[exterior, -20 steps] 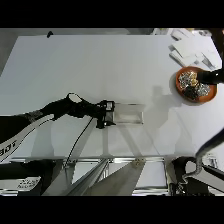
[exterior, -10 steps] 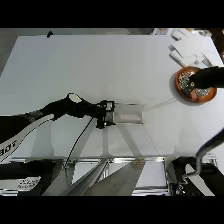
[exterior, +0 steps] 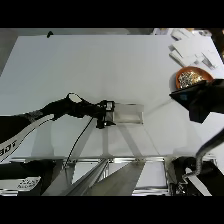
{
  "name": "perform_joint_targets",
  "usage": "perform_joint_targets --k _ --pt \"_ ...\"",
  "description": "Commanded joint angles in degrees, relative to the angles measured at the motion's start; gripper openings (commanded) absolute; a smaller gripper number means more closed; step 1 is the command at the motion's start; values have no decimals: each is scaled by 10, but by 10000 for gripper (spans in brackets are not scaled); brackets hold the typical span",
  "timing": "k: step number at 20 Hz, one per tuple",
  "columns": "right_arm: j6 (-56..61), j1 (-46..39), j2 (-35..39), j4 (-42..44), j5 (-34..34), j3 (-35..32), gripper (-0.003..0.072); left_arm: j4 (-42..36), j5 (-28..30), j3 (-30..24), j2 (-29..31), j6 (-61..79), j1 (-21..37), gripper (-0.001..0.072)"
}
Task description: Fold the box and place the chain.
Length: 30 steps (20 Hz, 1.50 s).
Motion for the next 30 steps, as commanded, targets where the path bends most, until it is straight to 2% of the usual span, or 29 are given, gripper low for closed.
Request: perform_joint_targets --k 1,5,9,12,15,19,22,23,24,25,30 --pt "-15 44 8 70 -44 -30 21 0 0 0 0 0 1 203" --pt "-29 75 3 70 -120 -111 21 0 0 0 0 0 1 203" --pt "-57 75 -28 86 -170 -159 22 0 0 0 0 0 1 203" --pt "-108 84 -71 124 -178 -178 21 0 0 0 0 0 1 203" --pt "-117 111 -123 102 -212 -185 21 0 0 0 0 0 1 203" --pt "-117 131 -188 49 -194 -185 22 0 0 0 0 0 1 203" --pt "-117 142 -225 49 -196 -185 22 0 0 0 0 0 1 203" --pt "-117 146 -233 47 -196 -185 32 0 0 0 0 0 1 203" --pt "-117 149 -238 40 -195 -185 131 0 0 0 0 0 1 203" --pt "-116 150 -237 37 -193 -185 198 0 0 0 0 0 1 203" --pt "-114 133 -184 33 -178 -170 197 0 0 0 0 0 1 203"
